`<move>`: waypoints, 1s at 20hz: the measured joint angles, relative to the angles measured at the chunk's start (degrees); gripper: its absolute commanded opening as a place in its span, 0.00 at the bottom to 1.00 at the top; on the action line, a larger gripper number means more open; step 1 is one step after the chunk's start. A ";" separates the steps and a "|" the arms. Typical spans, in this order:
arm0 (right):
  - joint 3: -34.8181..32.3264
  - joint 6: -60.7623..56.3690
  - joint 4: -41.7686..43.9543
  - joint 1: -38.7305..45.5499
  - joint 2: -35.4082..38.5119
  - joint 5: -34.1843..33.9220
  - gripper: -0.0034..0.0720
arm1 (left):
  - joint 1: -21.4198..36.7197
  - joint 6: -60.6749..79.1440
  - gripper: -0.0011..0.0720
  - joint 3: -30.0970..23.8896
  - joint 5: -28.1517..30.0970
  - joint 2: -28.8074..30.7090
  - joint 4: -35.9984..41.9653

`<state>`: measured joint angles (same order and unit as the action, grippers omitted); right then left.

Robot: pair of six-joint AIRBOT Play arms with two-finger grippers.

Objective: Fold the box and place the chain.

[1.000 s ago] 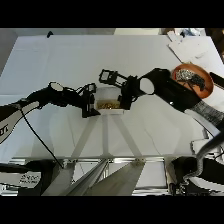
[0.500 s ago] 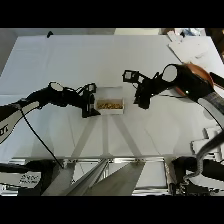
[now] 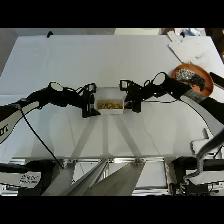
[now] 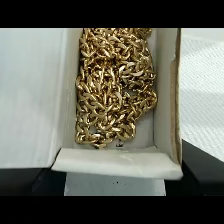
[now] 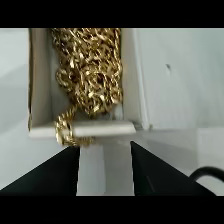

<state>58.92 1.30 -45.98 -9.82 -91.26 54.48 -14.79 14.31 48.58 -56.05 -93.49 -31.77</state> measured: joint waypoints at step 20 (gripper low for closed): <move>-0.04 -15.41 -9.40 -4.28 6.25 2.93 0.07 | 0.00 0.00 0.22 0.00 0.00 0.00 -0.02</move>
